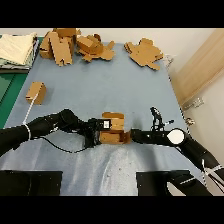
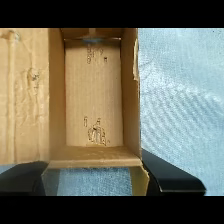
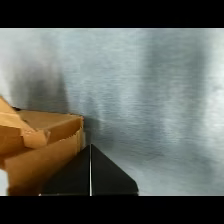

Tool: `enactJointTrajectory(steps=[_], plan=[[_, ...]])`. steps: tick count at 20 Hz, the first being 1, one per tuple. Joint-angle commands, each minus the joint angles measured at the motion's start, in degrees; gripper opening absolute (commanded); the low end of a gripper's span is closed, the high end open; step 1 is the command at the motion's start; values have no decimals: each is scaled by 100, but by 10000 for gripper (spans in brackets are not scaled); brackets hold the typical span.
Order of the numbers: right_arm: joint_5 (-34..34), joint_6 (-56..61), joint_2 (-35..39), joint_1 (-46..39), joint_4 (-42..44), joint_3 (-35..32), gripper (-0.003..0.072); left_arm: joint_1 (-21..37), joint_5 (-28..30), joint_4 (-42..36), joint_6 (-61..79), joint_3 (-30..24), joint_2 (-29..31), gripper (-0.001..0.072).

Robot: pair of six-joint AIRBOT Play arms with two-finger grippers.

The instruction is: Fold the box.

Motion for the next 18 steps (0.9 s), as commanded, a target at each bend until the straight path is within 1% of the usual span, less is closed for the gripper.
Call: enactJointTrajectory(steps=[1, 2, 6, 7, 8, 9, 10, 16, 18], plan=[[57, -282, 125, -2, 369, 157, 43, 2, 0, 0, 2, 2, -2, 290], [109, -280, 170, -2, 348, 210, 108, 2, 2, 0, 2, 2, -2, 290], [358, -262, 129, 0, 345, 236, 111, 2, 0, 0, 2, 2, -2, 290], [358, -260, 107, 20, 372, 236, 210, 2, 0, 0, 2, 2, -2, 290], [361, -260, 105, 35, 459, 236, 258, 2, 0, 0, 2, 2, -2, 290], [363, -262, 107, 35, 531, 236, 274, 2, 0, 0, 2, 2, -2, 290], [372, -258, 107, 39, 538, 236, 327, 2, 0, 0, 2, 2, -2, 290], [494, -254, 94, 63, 509, 337, 328, 2, 0, 0, 2, 2, -2, 290], [549, 251, 24, 168, -50, 560, 329, 2, 0, 0, 2, 2, -2, 290]])
